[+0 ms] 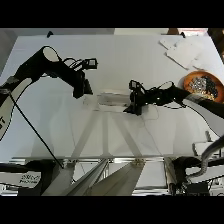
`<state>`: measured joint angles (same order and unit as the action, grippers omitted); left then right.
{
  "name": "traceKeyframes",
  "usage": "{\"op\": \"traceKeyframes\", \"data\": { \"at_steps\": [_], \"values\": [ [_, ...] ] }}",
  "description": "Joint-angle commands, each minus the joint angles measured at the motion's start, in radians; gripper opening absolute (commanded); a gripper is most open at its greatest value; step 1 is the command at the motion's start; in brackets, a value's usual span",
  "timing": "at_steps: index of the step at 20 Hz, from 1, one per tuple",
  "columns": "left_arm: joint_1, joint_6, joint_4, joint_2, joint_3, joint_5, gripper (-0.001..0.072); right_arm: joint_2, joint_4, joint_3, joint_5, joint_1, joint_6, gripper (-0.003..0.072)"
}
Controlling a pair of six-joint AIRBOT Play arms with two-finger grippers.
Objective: Fold the box and place the chain.
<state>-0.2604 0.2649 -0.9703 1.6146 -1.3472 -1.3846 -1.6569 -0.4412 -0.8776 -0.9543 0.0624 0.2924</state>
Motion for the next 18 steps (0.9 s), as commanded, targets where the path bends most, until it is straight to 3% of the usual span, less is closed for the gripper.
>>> {"op": "traceKeyframes", "data": {
  "at_steps": [1,8,12,18],
  "values": [
    [-0.035,0.073,0.051,-0.014,0.014,-0.084,0.0000,0.000,0.000,-0.001,0.000,0.001,0.000,0.0462],
    [-0.050,0.031,0.293,-0.011,0.042,0.202,0.0001,0.000,0.001,-0.001,0.000,0.001,0.000,0.0462],
    [-0.050,0.074,0.305,0.004,0.042,0.373,0.0002,0.000,0.001,-0.001,0.000,0.001,0.000,0.0462],
    [-0.051,0.076,0.304,0.101,0.042,0.454,0.0001,0.000,0.001,-0.001,0.000,0.001,0.000,0.0462]
  ]
}}
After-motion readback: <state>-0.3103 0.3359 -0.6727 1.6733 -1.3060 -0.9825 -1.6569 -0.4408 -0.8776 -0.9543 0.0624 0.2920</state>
